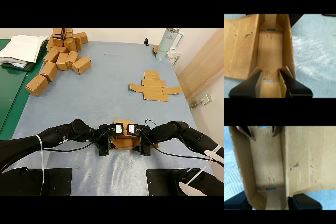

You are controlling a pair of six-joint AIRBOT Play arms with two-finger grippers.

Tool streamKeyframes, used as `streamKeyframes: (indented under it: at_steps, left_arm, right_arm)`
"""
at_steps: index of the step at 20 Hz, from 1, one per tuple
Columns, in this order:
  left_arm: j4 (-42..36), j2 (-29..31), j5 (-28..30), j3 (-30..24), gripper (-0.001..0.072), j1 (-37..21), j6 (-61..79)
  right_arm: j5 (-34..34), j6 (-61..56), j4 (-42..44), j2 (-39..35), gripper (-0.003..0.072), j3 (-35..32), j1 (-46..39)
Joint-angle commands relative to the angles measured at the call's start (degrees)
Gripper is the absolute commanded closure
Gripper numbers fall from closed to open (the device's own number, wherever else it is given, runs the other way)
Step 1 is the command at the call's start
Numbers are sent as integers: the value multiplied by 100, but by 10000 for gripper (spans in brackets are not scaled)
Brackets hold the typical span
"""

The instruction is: Fold the box.

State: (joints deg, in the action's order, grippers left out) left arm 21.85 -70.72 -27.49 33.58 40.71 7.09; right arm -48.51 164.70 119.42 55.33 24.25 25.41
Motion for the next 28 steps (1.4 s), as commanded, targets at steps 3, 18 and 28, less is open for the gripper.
streamKeyframes:
  at_steps: [3,18,28]
  left_arm:
    - [-26,-7,-168,4,323,2,-4]
    - [3558,1528,-1104,4,696,-463,-3871]
    - [3169,2306,-2448,-599,696,-2835,-7403]
  right_arm:
    - [-2,-11,15,0,187,-2,2]
    - [-2,-11,15,0,187,-2,2]
    - [-2,-11,15,0,186,-2,2]
